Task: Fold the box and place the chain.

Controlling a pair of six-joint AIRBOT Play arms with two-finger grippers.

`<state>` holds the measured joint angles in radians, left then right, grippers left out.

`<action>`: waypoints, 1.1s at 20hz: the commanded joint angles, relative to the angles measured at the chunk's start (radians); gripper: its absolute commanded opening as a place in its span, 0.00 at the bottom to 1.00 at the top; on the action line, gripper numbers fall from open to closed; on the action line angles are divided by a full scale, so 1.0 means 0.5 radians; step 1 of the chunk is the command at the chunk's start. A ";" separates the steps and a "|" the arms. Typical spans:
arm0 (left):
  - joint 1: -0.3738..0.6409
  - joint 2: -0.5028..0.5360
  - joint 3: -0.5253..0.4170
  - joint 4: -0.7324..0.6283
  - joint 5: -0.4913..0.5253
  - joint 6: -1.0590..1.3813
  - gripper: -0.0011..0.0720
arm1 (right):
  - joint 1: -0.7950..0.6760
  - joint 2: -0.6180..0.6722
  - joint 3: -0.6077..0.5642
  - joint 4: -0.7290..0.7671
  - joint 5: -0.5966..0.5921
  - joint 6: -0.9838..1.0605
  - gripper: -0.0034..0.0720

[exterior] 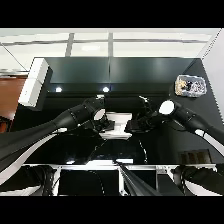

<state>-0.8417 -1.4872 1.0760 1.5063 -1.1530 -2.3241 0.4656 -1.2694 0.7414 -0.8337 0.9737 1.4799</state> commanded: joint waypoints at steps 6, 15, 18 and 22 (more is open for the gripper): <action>0.002 -0.002 0.001 0.001 -0.001 0.002 0.05 | 0.380 -0.003 0.247 -0.805 -0.002 0.945 0.68; 0.002 -0.002 0.001 0.001 0.000 0.002 0.05 | 0.557 -0.164 0.454 -1.080 0.214 1.389 0.49; 0.002 -0.002 0.001 0.001 0.000 0.002 0.05 | 0.557 -0.188 0.454 -1.080 0.212 1.428 0.45; 0.002 -0.002 0.000 0.001 -0.002 0.002 0.05 | 0.582 -0.272 0.458 -1.103 0.214 1.456 0.45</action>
